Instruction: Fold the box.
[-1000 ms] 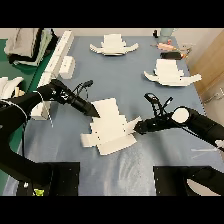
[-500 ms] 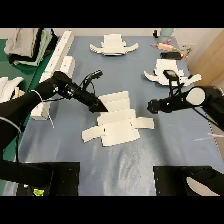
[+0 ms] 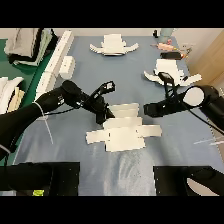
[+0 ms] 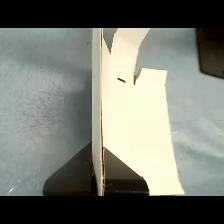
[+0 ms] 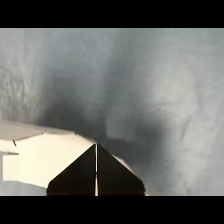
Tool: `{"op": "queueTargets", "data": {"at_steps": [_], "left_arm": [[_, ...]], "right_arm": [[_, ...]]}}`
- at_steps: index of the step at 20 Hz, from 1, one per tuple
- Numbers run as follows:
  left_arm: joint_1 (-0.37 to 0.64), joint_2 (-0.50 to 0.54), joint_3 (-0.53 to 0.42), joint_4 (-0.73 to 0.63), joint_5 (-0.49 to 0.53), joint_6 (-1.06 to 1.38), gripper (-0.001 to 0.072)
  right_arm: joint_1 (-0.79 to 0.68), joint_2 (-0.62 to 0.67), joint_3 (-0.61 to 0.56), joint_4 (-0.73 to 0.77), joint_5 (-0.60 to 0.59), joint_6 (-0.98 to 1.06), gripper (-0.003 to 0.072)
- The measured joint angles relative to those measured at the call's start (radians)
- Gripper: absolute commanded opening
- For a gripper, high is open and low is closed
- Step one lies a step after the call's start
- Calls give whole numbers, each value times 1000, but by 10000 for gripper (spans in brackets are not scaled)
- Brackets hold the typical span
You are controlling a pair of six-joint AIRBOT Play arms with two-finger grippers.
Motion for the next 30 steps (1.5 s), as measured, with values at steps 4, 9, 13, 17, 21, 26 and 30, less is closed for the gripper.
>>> {"op": "queueTargets", "data": {"at_steps": [4,9,13,17,21,26,30], "left_arm": [[-8,71,-77,0,74,51,11],[-27,99,-103,-1,97,72,10],[-74,105,-107,-3,124,75,10],[-96,106,-109,-6,175,76,10],[-103,110,-126,-12,211,75,9],[-124,195,-206,-57,311,116,9],[-201,272,-270,-68,376,155,9]], "right_arm": [[50,0,-94,4,-7,31,2],[67,-3,-220,4,-75,53,2],[69,-6,-256,0,-109,60,2],[71,-4,-266,7,-117,61,2],[71,28,-268,11,-111,62,2],[71,108,-268,-107,-99,159,2],[71,145,-266,-196,-102,249,2]]}}
